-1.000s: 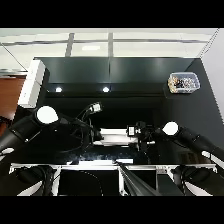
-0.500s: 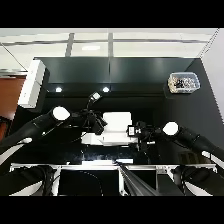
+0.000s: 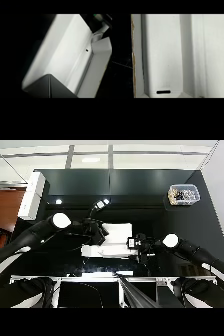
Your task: Fold the box and place the chain.
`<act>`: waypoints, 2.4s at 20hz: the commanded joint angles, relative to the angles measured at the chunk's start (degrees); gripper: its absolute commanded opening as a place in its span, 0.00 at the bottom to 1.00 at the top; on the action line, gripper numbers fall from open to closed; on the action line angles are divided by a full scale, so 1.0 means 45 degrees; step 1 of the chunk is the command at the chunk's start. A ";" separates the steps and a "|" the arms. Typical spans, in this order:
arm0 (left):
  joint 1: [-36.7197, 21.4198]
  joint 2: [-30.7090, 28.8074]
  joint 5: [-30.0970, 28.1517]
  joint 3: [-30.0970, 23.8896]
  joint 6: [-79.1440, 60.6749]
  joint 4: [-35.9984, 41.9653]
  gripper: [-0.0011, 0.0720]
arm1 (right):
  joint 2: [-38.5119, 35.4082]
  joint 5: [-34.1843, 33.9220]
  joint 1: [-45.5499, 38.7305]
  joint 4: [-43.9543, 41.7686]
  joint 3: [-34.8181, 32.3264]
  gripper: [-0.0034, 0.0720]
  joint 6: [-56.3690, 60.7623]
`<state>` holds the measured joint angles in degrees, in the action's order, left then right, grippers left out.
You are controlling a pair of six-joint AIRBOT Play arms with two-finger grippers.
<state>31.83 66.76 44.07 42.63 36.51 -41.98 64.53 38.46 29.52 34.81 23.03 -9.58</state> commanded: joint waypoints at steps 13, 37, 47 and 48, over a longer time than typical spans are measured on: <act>0.0612 -0.1112 -0.0491 -0.2584 -0.3803 -0.2934 0.99 | 0.0005 -0.0034 0.0005 -0.0024 -0.0010 0.62 0.0019; 0.1792 -0.0219 -0.1413 -0.2584 -0.3789 0.0151 0.53 | 0.0005 -0.0039 0.0005 -0.0024 -0.0010 0.62 0.0019; -0.0986 -0.3366 0.2123 -0.2069 0.2890 -0.6455 0.05 | 0.0005 -0.0039 0.0005 -0.0024 -0.0010 0.62 0.0019; -0.1919 -0.3925 0.2594 -0.2084 0.4877 -0.7373 0.05 | 0.0005 -0.0039 0.0005 -0.0024 -0.0010 0.62 0.0019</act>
<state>30.68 55.31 48.34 32.91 38.06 -60.36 64.53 38.28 29.52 34.72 23.03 -9.52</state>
